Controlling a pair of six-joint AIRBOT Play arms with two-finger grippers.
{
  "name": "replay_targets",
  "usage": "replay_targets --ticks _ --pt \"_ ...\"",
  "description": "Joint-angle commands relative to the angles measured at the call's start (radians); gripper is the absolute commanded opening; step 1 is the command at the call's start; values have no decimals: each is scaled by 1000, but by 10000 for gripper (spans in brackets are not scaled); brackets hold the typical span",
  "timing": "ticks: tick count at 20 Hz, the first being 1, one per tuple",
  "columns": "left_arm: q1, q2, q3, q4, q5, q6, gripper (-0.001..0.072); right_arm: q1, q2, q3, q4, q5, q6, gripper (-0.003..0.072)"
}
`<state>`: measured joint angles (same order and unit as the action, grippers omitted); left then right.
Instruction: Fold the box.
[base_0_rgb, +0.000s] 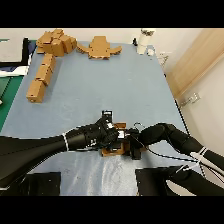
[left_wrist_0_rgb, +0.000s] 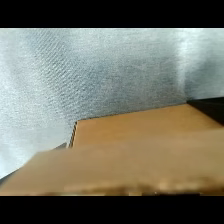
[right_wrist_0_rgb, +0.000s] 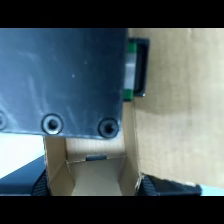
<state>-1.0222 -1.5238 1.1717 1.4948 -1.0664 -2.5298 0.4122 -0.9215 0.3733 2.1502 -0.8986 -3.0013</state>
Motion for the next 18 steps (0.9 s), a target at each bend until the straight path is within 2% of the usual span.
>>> replay_targets --ticks 1,2,3,5,6,18 --pt "-1 -10 1 -6 12 -29 532 1 0 -1 0 0 0 557" --pt "-1 -10 1 -6 10 -37 480 1 0 -1 0 0 0 557" --pt "-1 -10 1 -6 8 -37 378 1 0 -1 0 0 0 557" --pt "-1 -10 1 -6 11 -37 66 1 0 -1 0 0 0 557" --pt "-1 -10 1 -6 11 -40 14 1 0 -1 0 0 0 557" --pt "-1 -6 5 -44 -1 -24 16 1 0 -1 0 0 0 557"
